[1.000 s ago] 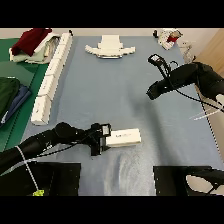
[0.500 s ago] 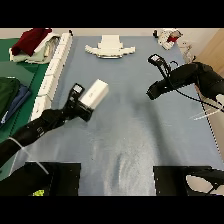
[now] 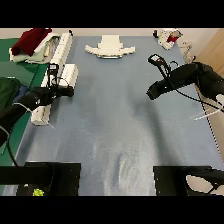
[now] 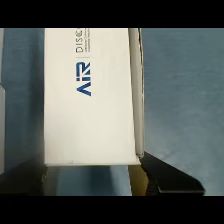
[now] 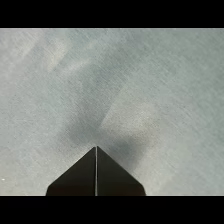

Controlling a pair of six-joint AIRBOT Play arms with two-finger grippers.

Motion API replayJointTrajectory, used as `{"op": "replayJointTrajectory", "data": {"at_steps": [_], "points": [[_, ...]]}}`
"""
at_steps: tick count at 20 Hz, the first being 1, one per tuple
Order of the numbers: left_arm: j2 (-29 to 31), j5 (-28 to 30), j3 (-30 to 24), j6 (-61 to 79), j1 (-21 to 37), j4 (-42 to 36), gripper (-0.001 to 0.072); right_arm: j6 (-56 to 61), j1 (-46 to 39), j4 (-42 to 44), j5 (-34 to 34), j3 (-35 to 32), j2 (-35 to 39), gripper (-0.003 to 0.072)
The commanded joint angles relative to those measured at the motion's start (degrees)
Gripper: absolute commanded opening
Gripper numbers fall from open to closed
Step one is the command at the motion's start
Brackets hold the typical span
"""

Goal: Fold the box.

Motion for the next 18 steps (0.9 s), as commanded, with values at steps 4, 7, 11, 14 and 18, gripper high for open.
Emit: {"op": "replayJointTrajectory", "data": {"at_steps": [4,7,11,14,18], "points": [[-10.12,-0.76,9.88,-1.31,3.37,0.87,0.0505,0.02,-0.02,0.0,0.0,0.07,-0.02,0.0006],[-11.04,-0.85,10.43,-1.33,4.46,2.47,0.0505,0.02,-0.02,-0.02,-0.02,0.07,-0.02,0.0006],[-11.04,-1.92,10.45,-1.11,4.79,3.41,0.0505,0.02,-0.02,-0.02,-0.02,0.07,-0.02,0.0006],[-11.04,-2.05,10.43,-1.11,4.72,3.63,0.0505,0.02,-0.02,-0.02,-0.02,0.07,-0.02,0.0006],[-11.04,-2.05,10.43,-1.11,4.72,3.63,0.0505,0.02,-0.02,-0.02,-0.02,0.07,-0.02,0.0006]]}}
